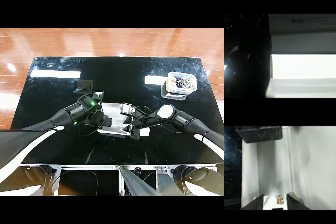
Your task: Fold the box and place the chain.
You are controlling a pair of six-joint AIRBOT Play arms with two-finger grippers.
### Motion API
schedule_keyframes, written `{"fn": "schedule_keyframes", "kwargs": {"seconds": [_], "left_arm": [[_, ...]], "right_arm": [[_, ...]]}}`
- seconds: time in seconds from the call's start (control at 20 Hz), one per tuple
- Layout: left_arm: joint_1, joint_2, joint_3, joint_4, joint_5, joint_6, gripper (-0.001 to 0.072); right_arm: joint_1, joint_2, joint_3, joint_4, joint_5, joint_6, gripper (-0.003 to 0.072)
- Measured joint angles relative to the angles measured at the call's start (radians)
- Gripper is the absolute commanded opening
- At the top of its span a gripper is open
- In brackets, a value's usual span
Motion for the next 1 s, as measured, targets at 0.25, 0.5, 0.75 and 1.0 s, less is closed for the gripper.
{"fn": "schedule_keyframes", "kwargs": {"seconds": [0.25,0.5,0.75,1.0], "left_arm": [[0.000,0.000,0.000,0.000,0.000,0.000,0.0019],[0.000,0.000,0.000,0.000,0.000,0.000,0.0019],[0.000,0.000,0.000,0.000,-0.001,-0.003,0.0019],[0.000,0.000,0.000,-0.001,-0.001,0.001,0.0019]], "right_arm": [[0.000,-0.001,0.000,0.009,-0.005,0.003,0.0178],[-0.009,-0.001,0.000,0.012,-0.005,0.023,0.0034],[-0.096,0.024,0.032,0.023,0.056,0.189,0.0033],[-0.233,0.074,0.085,0.115,0.253,0.317,0.0034]]}}
